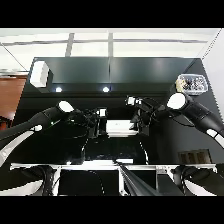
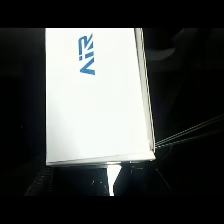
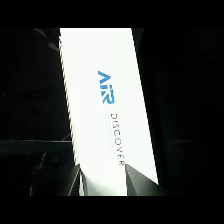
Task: Fold the box and place the chain.
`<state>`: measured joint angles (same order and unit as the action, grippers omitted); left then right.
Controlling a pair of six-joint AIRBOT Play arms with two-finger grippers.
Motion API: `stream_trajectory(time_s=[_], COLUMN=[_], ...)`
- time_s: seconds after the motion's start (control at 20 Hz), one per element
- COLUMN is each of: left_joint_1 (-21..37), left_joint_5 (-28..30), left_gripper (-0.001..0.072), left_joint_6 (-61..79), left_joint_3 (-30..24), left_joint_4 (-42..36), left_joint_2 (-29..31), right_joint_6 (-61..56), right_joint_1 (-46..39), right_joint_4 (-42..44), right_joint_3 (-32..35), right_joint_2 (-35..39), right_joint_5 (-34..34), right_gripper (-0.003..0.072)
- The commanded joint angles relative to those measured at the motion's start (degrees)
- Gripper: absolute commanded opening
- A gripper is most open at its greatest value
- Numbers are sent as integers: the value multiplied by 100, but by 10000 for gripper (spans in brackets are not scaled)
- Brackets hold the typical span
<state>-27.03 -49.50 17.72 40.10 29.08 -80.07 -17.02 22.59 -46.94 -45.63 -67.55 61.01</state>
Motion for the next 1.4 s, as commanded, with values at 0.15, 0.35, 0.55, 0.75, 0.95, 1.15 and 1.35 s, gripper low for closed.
stream_trajectory(time_s=[0.15, 0.35, 0.55, 0.75, 0.95, 1.15, 1.35], left_joint_1=[0, 0, 0, 0, 0, 0, 0], left_joint_5=[-4, -4, -4, -4, -4, -4, -7], left_gripper=[372, 371, 372, 372, 371, 372, 372], left_joint_6=[0, 0, 2, 0, 0, 0, 0], left_joint_3=[2, 2, 2, 2, 2, 2, 2], left_joint_4=[2, 0, 2, 2, 2, 0, 0], left_joint_2=[-4, -4, -4, -4, -4, -4, -4], right_joint_6=[-11, -13, -66, -841, -2905, -2966, -3191], right_joint_1=[11, 118, 127, -2, -691, -870, -629], right_joint_4=[-11, -28, -22, 4, 365, 2621, 2988], right_joint_3=[35, 83, 245, -46, 7, 994, 1176], right_joint_2=[-4, -35, -44, 339, 669, 520, -48], right_joint_5=[46, -76, -146, 70, 907, 616, -247], right_gripper=[294, 305, 303, 303, 15, 15, 15])
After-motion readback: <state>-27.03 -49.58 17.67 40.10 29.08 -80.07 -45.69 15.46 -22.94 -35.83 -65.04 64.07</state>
